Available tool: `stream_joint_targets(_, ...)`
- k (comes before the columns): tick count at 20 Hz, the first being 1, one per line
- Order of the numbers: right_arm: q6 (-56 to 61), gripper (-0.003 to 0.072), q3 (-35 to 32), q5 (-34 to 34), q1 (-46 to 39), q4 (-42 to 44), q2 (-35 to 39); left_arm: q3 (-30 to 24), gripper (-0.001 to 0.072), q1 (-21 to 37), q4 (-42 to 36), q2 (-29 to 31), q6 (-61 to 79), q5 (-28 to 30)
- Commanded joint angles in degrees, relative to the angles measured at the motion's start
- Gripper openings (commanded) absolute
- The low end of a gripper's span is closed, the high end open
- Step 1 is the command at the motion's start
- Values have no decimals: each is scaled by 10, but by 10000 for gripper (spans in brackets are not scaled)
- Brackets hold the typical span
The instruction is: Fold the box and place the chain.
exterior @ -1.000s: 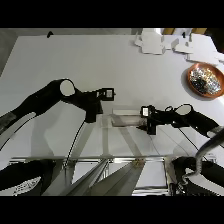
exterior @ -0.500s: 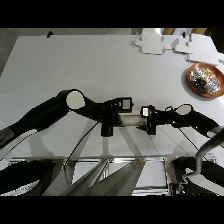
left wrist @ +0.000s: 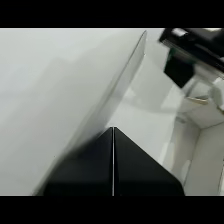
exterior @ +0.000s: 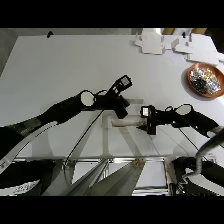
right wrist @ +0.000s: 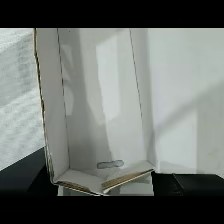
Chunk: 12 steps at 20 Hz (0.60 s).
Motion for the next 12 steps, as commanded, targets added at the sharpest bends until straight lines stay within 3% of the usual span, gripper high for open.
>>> stream_joint_targets(1, 0, 396, 0, 0, 0, 0, 0, 0, 5, 5, -14, -51, -9, 7)
stream_joint_targets(4, 0, 396, 0, 0, 0, 0, 0, 0, 6, 7, -9, -43, -8, 3)
stream_joint_targets(8, 0, 396, 0, 0, 0, 0, 0, 0, 8, 30, 69, 34, -9, -24)
stream_joint_targets(12, 0, 396, 0, 0, 0, 0, 0, 0, 8, 63, 216, 126, -22, -184)
